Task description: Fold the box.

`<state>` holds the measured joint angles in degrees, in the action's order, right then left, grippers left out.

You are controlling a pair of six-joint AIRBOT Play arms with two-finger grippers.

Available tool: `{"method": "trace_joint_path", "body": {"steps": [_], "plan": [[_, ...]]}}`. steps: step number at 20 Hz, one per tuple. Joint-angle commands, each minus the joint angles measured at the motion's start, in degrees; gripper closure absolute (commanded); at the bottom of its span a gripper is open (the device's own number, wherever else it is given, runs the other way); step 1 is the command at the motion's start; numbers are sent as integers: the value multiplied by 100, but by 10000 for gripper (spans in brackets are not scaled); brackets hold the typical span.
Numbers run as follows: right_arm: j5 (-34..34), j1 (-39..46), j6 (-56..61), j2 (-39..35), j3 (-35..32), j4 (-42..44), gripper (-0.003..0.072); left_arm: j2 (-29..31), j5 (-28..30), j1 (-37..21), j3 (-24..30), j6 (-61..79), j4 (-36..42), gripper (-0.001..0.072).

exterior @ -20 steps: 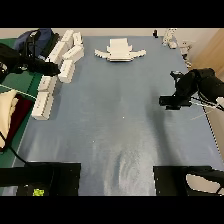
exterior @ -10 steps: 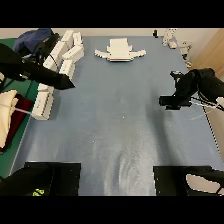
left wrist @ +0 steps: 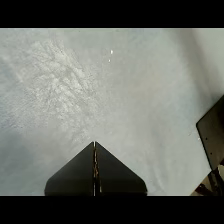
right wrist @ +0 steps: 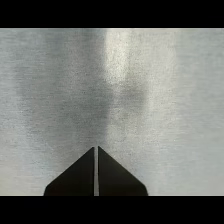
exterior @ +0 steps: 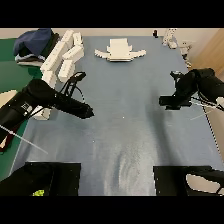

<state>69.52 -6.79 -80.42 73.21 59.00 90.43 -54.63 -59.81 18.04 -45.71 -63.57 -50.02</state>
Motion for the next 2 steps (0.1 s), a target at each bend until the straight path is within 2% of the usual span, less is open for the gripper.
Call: {"method": "trace_joint_path", "body": {"steps": [1,2], "plan": [[-2,2,2,2,2,0,650,7,175,175,144,-55,26,696],[-2,2,2,2,2,0,650,7,175,177,144,-55,28,696]]}}
